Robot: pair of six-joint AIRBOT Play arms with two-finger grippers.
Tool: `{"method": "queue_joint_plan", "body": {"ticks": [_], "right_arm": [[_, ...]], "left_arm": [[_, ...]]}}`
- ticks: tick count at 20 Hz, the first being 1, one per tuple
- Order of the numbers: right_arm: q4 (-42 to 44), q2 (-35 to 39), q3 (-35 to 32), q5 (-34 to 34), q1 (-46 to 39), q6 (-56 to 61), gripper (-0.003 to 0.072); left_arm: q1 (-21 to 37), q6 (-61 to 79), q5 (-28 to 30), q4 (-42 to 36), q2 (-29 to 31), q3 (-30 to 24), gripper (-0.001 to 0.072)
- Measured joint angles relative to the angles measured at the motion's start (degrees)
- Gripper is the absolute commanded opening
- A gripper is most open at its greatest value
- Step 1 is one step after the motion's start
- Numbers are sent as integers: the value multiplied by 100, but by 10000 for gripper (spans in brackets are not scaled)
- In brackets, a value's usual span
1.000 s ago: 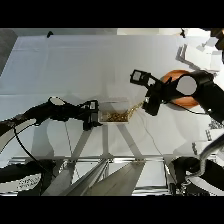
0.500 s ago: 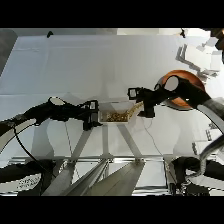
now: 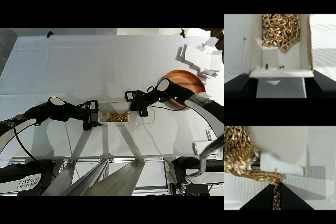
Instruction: Fold the box and place the chain.
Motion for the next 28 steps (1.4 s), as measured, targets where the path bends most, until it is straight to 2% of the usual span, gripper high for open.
{"method": "queue_joint_plan", "body": {"ticks": [7,14,19,23,28], "right_arm": [[-1266,533,-22,118,0,1263,5],[-1246,1947,-9,765,341,2503,5],[-859,2662,63,767,918,3469,6],[-26,2841,138,2,1368,4148,6],[1169,2892,160,-1121,1696,4463,6]], "left_arm": [[0,2,0,0,0,0,314],[0,2,0,0,0,0,314],[0,0,0,0,0,0,314],[0,2,0,0,0,0,314],[0,2,0,0,0,0,314]]}}
